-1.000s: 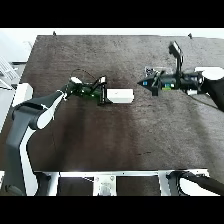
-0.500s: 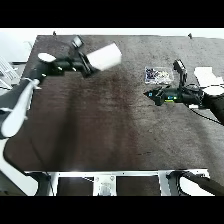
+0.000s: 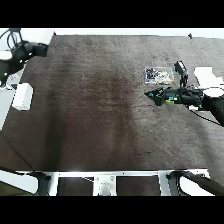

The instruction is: Fold the box and place the chain.

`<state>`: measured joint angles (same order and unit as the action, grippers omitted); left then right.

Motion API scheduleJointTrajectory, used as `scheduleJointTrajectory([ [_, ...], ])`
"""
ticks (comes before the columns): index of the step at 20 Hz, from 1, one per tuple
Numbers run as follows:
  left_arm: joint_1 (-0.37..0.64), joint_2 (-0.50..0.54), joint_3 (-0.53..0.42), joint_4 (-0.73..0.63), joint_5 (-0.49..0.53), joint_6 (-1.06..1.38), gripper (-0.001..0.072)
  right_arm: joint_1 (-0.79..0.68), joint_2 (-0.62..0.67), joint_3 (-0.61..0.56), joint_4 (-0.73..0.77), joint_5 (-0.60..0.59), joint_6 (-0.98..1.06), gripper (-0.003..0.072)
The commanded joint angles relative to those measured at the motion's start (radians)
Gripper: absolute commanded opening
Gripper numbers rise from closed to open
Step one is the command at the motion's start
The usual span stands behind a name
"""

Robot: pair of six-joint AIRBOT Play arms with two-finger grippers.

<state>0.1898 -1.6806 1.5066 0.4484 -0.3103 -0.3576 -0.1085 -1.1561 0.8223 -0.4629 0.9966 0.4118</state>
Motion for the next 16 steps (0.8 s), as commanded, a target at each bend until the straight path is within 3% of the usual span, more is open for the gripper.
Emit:
scheduleJointTrajectory([
  [1, 0.073, -0.005, -0.115, 0.019, 0.112, -0.038, 0.0017, 0.003, -0.006, -0.018, 0.02, -0.022, 0.0, 0.0008],
  [5, 0.111, -0.08, -0.116, 0.019, 0.014, -0.038, 0.0016, 0.004, -0.022, -0.053, 0.095, -0.056, -0.004, 0.0008],
  [16, 0.109, -0.198, -0.116, 0.016, 0.033, -0.08, 0.0018, 0.04, -0.029, -0.054, 0.117, -0.1, -0.004, 0.0008],
])
